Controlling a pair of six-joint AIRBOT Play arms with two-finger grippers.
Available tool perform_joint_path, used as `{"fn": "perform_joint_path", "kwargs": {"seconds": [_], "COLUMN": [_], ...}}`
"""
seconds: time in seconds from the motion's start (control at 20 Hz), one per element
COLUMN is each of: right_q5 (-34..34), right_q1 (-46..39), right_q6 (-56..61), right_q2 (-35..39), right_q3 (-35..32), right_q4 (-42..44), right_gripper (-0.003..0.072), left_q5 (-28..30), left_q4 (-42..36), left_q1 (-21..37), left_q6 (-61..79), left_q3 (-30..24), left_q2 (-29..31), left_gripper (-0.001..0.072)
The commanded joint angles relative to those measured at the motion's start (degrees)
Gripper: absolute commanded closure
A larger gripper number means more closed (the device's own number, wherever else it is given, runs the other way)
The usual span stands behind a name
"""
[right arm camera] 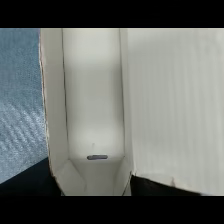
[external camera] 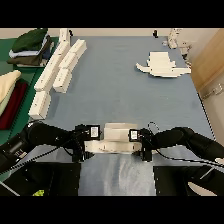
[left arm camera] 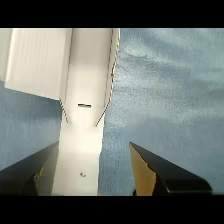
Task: Fold the box.
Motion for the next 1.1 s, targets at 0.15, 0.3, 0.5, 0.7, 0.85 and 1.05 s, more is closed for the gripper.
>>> {"fn": "perform_joint_path", "kwargs": {"seconds": [0.15, 0.3, 0.5, 0.7, 0.85, 1.05], "right_q5": [0.0, 0.0, 0.0, 0.0, 0.0, 0.0], "right_q1": [0.0, 0.0, 0.0, 0.0, 0.0, 0.0], "right_q6": [0.0, 0.0, 0.0, 0.0, 0.0, 0.0], "right_q2": [0.0, 0.0, 0.0, 0.0, 0.0, 0.0], "right_q3": [0.0, 0.0, 0.0, 0.0, 0.0, 0.0], "right_q4": [0.0, 0.0, 0.0, 0.0, 0.0, 0.0], "right_gripper": [0.0163, 0.0164, 0.0164, 0.0163, 0.0163, 0.0164], "left_q5": [6.0, 8.9, 9.9, 9.9, 10.0, 12.5], "left_q4": [-8.7, -8.7, -11.6, -16.2, -16.9, -18.2], "left_q1": [2.8, 2.8, 2.7, 2.7, 2.7, 2.7], "left_q6": [14.3, 14.3, 16.2, 22.1, 22.1, 22.4], "left_q3": [-2.5, -2.5, -2.5, -2.5, -2.5, -2.5], "left_q2": [-6.3, -10.2, -13.2, -15.4, -16.0, -16.0], "left_gripper": [0.0048, 0.0048, 0.0051, 0.0364, 0.0435, 0.0594]}}
